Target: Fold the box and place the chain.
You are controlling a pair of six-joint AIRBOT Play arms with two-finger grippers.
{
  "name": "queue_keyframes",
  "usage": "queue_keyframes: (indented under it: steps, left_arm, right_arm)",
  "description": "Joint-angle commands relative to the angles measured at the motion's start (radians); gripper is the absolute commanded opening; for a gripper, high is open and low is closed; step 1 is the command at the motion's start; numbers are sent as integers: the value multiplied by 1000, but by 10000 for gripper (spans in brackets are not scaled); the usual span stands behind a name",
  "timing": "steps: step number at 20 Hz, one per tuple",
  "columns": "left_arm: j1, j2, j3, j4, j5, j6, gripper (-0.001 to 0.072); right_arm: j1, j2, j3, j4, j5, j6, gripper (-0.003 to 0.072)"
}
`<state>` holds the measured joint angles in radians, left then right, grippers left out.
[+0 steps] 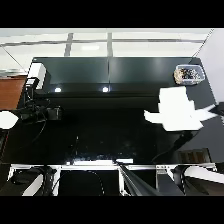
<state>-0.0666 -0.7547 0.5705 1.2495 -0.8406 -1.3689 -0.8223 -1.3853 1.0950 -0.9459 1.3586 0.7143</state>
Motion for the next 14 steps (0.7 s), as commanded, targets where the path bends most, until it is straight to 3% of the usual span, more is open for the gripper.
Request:
queue_keyframes:
  steps: [1,4,9,12,14]
  left_arm:
    - [0,-2,-1,-1,13,0,707]
    - [0,-15,-1,-45,48,0,707]
    - [0,-130,2,-325,56,39,706]
    - [-20,-240,21,-622,18,323,701]
    - [-75,-325,56,-686,-7,446,701]
  right_arm:
    - [106,136,-134,321,58,-72,10]
    - [243,266,-336,445,-28,-75,9]
    - [596,441,-722,712,-386,-224,10]
    - [789,444,-808,753,-550,-237,10]
    - [872,444,-811,748,-587,-237,10]
